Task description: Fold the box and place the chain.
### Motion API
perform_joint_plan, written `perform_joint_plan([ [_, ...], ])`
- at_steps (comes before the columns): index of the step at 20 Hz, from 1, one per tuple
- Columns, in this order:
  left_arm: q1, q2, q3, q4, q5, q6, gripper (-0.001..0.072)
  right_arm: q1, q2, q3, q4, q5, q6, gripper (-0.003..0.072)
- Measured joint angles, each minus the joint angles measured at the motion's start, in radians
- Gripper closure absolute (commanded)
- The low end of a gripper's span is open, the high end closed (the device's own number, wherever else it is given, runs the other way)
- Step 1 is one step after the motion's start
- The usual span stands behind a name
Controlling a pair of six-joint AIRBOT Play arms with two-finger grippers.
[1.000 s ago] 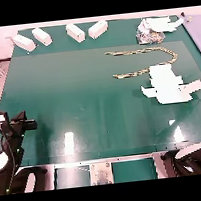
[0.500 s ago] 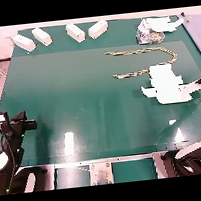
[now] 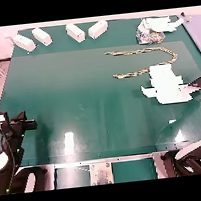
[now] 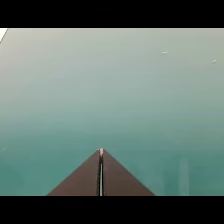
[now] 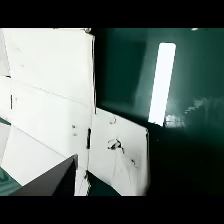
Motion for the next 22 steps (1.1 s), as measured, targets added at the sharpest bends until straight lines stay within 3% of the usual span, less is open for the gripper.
perform_joint_plan([
  [2, 0.0, 0.0, 0.0, 0.0, 0.0, 0.0, 0.069, 0.005, -0.008, -0.016, 0.008, 0.01, -0.004, 0.0318],
  [6, 0.0, 0.0, 0.0, 0.0, 0.0, 0.0, 0.069, 0.013, -0.018, -0.042, 0.006, 0.013, -0.04, 0.0679],
  [12, 0.0, 0.0, 0.0, 0.0, 0.0, 0.0, 0.069, 0.011, -0.007, -0.088, 0.01, 0.018, -0.066, 0.068],
  [16, 0.0, 0.0, 0.0, 0.0, 0.0, 0.0, 0.069, 0.019, 0.071, -0.224, 0.037, 0.019, -0.083, 0.068],
  [22, 0.0, 0.0, 0.0, 0.0, 0.0, 0.0, 0.069, 0.102, 0.272, -0.451, 0.206, 0.021, -0.126, 0.0681],
])
